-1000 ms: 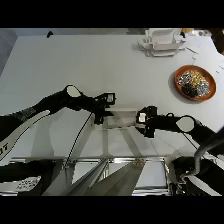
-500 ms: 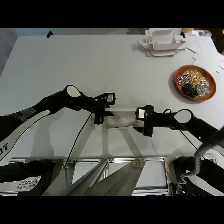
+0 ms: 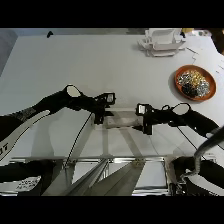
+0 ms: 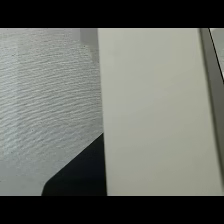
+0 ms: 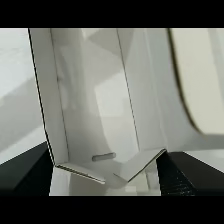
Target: Fold the box and place the chain.
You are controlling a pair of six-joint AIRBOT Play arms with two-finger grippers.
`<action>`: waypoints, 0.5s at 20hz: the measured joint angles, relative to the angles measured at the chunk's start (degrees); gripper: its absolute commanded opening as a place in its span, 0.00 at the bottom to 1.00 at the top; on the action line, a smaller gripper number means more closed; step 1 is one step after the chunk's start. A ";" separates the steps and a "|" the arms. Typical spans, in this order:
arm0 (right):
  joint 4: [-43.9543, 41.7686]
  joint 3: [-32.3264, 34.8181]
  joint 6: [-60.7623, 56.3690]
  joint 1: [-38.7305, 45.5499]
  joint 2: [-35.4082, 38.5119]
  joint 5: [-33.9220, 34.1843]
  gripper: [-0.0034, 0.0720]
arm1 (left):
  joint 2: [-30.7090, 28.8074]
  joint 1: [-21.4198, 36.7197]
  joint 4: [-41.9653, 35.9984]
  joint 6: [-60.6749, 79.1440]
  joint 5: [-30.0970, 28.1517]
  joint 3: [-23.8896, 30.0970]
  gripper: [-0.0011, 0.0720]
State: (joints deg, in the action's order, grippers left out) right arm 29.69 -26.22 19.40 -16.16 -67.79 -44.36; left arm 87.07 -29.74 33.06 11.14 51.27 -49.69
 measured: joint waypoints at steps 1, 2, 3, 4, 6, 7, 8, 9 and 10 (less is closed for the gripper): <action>-0.24 -0.48 0.33 0.09 -0.79 -0.37 0.84 | 0.00 0.02 -0.02 0.00 0.00 0.00 0.03; -0.42 -1.01 0.66 0.11 -1.57 -0.70 0.83 | 0.00 0.02 0.00 0.00 0.00 0.00 0.03; -0.63 -1.42 0.94 0.15 -2.29 -0.87 0.81 | 0.00 0.02 0.00 0.00 -0.02 0.00 0.03; -0.81 -1.73 1.09 0.17 -2.95 -1.07 0.79 | 0.00 0.04 -0.02 0.00 0.00 -0.02 0.03; -0.98 -2.14 1.44 0.22 -4.00 -1.70 0.70 | 0.00 0.04 0.02 0.02 0.13 -0.02 0.03; -1.03 -2.25 1.49 0.22 -4.31 -1.92 0.64 | 0.00 0.04 0.02 0.02 0.13 -0.02 0.03; -1.05 -2.36 1.53 0.22 -4.57 -2.10 0.58 | 0.00 0.02 0.07 0.02 0.20 -0.02 0.03; -1.09 -2.43 1.62 0.22 -4.72 -2.16 0.57 | 0.00 0.02 0.04 0.02 0.17 -0.02 0.03; -1.14 -2.47 1.64 0.22 -4.87 -2.19 0.57 | 0.00 0.02 0.04 0.02 0.15 -0.02 0.03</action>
